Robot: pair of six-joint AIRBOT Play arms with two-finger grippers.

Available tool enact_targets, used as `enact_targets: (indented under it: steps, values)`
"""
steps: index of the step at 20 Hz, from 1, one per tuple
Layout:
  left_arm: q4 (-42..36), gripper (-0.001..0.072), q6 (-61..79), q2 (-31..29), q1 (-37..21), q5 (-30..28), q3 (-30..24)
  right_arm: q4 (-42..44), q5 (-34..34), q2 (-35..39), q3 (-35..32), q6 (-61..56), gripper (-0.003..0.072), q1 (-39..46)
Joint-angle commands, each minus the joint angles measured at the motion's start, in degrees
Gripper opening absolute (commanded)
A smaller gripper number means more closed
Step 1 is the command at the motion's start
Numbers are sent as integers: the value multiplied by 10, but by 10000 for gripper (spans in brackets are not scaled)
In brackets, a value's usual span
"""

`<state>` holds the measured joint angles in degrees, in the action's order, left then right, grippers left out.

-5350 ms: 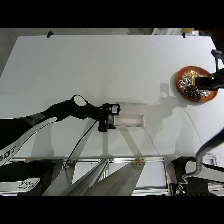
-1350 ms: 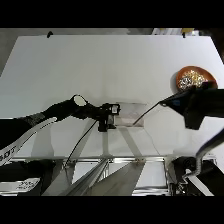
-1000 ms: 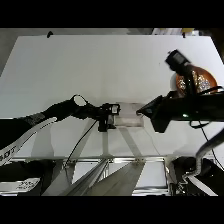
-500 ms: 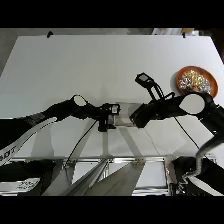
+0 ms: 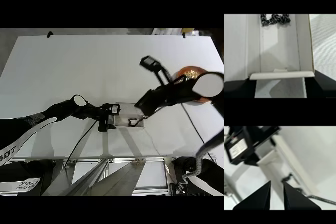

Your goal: Fold the box and place the chain.

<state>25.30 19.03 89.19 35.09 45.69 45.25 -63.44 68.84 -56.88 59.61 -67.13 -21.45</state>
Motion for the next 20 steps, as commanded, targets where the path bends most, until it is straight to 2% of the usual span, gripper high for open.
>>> enact_targets:
  steps: [1, 3, 6, 7, 8, 9, 14, 20]
  values:
    - [0, 208, 0, 0, 0, 0, 0, -111, 29, -5, 48, -70, 151, 71]
    - [0, 208, 0, 0, 0, 0, 0, -165, 33, -19, 39, -118, 151, 108]
    - [0, 208, 0, 0, 0, 0, 0, -178, 24, -60, 13, -143, 163, 157]
    - [0, 208, 0, 0, 0, 0, 0, -178, 18, -74, 3, -150, 232, 166]
    - [0, 208, 0, 0, 0, 0, 0, -179, 14, -88, -9, -153, 345, 176]
    - [0, 208, 0, 0, 0, 0, 0, -179, 9, -100, -20, -156, 362, 183]
    - [0, 208, 0, 0, 0, 0, 0, -187, -23, -155, -54, -190, 357, 208]
    - [0, 208, 0, 0, 0, 0, 0, -188, -33, -210, -58, -197, 336, 208]
